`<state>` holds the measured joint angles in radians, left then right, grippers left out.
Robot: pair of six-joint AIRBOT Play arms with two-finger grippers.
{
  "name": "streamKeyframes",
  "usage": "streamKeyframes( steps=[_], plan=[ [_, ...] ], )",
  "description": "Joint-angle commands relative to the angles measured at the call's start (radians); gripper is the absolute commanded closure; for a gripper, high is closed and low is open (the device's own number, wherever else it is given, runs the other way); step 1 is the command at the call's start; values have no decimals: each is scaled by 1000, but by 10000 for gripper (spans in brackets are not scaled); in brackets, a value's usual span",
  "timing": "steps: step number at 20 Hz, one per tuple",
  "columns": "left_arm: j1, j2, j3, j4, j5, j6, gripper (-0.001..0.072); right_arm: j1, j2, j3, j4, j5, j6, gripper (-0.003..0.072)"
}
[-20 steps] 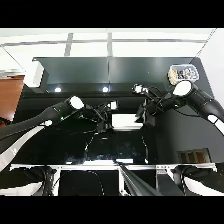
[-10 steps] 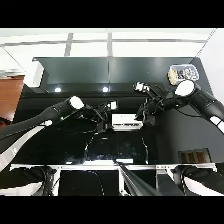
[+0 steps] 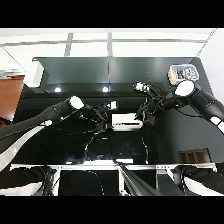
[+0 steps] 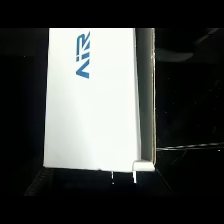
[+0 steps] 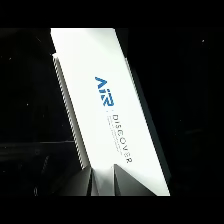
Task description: Fold the box and place the chain.
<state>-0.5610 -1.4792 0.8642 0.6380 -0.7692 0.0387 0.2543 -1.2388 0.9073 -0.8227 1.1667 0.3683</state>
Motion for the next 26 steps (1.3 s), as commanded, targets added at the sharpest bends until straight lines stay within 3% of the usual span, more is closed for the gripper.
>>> streamKeyframes(
  steps=[1,10,11,26],
  plan=[
    [0,-1,0,0,-1,1,304,0,0,-1,-6,5,2,569],
    [0,-1,0,0,0,2,304,37,0,-1,-48,23,28,544],
    [0,-1,0,0,0,2,304,37,0,-1,-51,23,29,422],
    [0,-1,0,1,2,1,304,37,5,-39,-45,35,37,420]
  ],
)
